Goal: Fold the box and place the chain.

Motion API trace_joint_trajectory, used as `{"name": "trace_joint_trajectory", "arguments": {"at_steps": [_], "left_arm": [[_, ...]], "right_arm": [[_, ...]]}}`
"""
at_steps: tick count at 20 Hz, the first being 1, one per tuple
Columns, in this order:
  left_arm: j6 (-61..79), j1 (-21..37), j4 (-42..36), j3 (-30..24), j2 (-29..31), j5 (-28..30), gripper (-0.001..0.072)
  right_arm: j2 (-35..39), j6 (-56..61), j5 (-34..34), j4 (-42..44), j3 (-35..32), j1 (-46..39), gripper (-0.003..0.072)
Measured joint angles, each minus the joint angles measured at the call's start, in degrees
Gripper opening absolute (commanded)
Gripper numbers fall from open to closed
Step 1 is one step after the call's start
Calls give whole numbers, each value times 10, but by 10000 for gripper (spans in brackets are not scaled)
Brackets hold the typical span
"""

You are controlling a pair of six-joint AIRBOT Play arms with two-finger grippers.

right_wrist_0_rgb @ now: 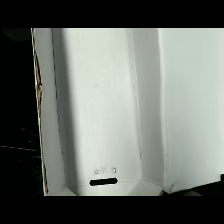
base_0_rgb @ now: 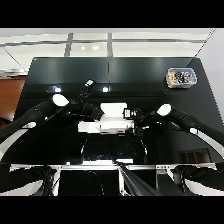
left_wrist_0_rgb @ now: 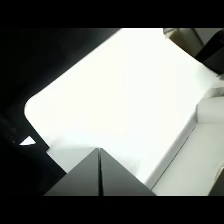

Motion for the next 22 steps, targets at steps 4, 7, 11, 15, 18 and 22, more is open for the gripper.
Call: {"name": "trace_joint_trajectory", "arguments": {"at_steps": [4, 7, 11, 15, 18, 22], "left_arm": [[-12, 3, 8, 10, -29, -18, 24], [-14, 17, 23, 35, -14, -32, 23], [-17, 60, 47, 61, 45, -81, 24], [24, 83, 102, 65, 86, -206, 23], [77, 87, 149, 47, 97, -238, 23], [191, 83, 174, 21, 99, -212, 235]], "right_arm": [[0, -2, 2, -1, 0, 0, 135], [0, -1, 1, 0, 0, 0, 135], [0, 0, 0, 0, 0, 0, 135], [0, 0, 0, 0, 0, 0, 135], [0, 0, 0, 0, 0, 0, 135], [0, 0, 0, 1, 0, 0, 135]]}}
